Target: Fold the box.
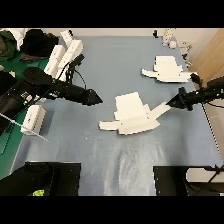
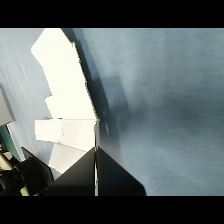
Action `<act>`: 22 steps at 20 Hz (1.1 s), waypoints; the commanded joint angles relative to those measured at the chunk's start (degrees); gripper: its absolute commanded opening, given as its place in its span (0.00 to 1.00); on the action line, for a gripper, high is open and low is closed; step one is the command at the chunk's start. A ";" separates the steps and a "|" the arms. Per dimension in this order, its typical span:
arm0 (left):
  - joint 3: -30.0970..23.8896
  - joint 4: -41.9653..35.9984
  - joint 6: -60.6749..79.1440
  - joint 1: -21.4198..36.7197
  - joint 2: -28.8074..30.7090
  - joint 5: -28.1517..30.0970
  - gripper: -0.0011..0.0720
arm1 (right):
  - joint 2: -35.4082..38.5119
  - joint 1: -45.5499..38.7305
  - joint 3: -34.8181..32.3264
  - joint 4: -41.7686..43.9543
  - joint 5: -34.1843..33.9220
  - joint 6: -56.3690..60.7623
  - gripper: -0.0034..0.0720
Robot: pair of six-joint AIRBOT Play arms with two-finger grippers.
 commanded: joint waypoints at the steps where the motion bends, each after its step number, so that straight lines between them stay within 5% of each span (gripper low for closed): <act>1: -4.37 0.85 -0.76 3.43 2.82 -6.43 0.03 | 14.86 10.78 -14.14 0.20 12.31 7.30 0.04; 4: -12.94 0.83 -0.61 5.88 8.57 -6.23 0.03 | 25.40 17.03 -25.70 -1.31 18.08 14.32 0.04; 7: -16.81 0.87 -0.22 6.58 10.49 -6.27 0.03 | 28.26 19.43 -31.23 -1.31 20.20 16.20 0.07; 8: -17.03 0.85 0.35 6.58 10.47 -6.23 0.03 | 27.69 19.43 -31.50 -1.44 20.20 16.15 0.28; 9: -17.05 0.83 0.50 6.58 10.47 -6.21 0.03 | 26.82 19.43 -31.43 -1.79 20.20 15.87 0.37; 20: -17.05 0.76 0.46 6.58 10.47 -6.25 0.04 | 11.50 22.08 -25.57 5.99 20.17 2.73 0.33; 22: -17.05 0.81 0.46 6.58 10.40 -6.21 0.04 | 9.79 24.83 -24.24 6.03 20.57 2.43 0.23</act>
